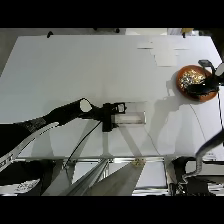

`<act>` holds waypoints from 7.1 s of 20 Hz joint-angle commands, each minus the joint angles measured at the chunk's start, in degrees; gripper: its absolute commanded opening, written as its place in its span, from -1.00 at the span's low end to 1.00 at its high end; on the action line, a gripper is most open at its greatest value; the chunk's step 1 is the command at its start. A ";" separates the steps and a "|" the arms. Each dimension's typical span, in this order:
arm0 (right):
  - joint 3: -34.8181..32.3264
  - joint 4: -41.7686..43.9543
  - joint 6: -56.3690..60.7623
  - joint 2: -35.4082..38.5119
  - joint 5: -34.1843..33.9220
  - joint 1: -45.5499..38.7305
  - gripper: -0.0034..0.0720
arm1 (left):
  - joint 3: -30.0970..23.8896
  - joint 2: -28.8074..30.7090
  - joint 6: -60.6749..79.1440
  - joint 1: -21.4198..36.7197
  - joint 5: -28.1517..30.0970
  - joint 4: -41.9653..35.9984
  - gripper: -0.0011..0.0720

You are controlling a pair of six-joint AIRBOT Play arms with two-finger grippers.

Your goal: Fold the box and place the chain.

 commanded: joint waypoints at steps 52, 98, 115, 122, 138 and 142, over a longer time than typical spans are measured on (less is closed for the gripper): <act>-28.74 31.71 2.47 35.67 -11.74 46.64 -0.87 | -0.02 0.04 0.00 -0.02 0.02 0.02 -0.94; -22.38 13.33 -5.05 10.88 -7.30 35.15 -0.29 | -0.02 0.04 0.00 -0.02 0.02 0.00 -0.94; -22.36 9.38 -2.21 27.58 0.72 35.54 -0.87 | -0.02 0.04 0.00 -0.02 0.02 0.00 -0.94; -22.32 17.99 -1.97 41.27 3.48 35.54 -0.87 | -0.04 0.04 0.00 -0.02 0.02 0.00 -0.94; -22.21 60.48 -20.76 44.87 -1.86 35.54 -0.87 | -0.02 0.04 0.00 -0.02 0.02 0.00 -0.94; -22.18 63.76 -23.37 44.87 -4.50 35.52 -0.87 | -0.02 0.04 0.00 -0.02 0.02 0.00 -0.94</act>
